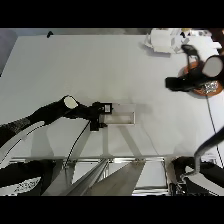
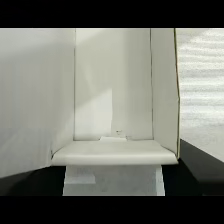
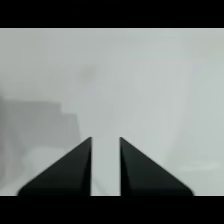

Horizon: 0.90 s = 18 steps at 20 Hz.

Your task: Fold the box and place the chain.

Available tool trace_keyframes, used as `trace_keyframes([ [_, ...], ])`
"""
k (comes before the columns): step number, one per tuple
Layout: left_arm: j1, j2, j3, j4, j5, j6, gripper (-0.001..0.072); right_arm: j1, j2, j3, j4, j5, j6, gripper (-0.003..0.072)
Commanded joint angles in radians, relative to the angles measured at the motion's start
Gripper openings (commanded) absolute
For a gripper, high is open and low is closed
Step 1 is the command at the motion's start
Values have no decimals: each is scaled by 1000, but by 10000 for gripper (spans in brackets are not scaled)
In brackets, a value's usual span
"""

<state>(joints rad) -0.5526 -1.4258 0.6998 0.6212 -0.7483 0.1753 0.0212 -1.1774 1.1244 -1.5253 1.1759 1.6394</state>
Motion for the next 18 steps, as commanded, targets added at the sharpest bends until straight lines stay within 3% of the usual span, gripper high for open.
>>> trace_keyframes([
  [1,0,0,0,0,0,0,210,-298,-137,96,2,-106,-214,109],
  [4,0,0,0,0,0,0,210,-415,-315,212,3,-118,-227,113],
  [5,0,0,0,0,0,0,210,-428,-367,248,4,-118,-227,137],
  [6,0,0,0,0,0,0,210,-431,-418,284,3,-119,-226,214],
  [9,0,0,0,0,0,0,210,-431,-534,360,8,-139,-191,222],
  [18,0,0,0,0,0,0,210,-431,-607,378,85,-201,-175,222],
])
